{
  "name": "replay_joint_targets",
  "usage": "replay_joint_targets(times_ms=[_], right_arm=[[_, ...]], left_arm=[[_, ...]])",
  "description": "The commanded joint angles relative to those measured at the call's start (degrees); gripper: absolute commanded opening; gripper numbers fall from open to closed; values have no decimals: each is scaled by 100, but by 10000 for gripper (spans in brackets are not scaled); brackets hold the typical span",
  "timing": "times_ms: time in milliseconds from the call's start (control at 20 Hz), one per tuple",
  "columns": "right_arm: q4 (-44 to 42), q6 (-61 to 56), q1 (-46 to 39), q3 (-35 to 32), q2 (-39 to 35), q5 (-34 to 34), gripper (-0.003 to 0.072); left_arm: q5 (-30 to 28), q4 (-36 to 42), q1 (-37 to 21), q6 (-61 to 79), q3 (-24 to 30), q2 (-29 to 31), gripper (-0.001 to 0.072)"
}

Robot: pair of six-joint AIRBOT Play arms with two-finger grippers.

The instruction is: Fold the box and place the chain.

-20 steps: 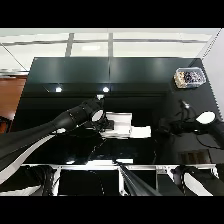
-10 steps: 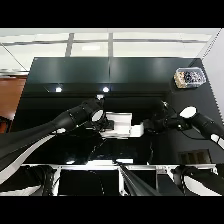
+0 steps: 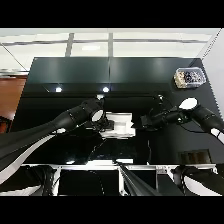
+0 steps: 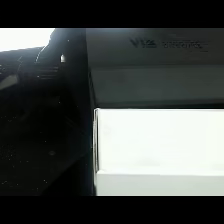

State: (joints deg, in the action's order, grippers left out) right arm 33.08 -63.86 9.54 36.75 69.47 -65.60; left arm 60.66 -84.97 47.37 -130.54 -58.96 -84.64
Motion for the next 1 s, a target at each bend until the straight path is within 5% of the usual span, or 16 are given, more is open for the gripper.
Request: replay_joint_targets(times_ms=[0,450,900,950], right_arm=[[-26,-179,391,26,2,210,460],[236,-1250,1246,50,2,1167,445],[2918,-3954,2330,828,35,1543,441],[3178,-4190,2426,911,66,1519,363]], left_arm=[[0,0,0,2,-4,-2,28],[0,2,0,2,-4,-2,28],[-2,22,0,2,-4,-2,28],[-2,22,0,2,-4,-2,28]])
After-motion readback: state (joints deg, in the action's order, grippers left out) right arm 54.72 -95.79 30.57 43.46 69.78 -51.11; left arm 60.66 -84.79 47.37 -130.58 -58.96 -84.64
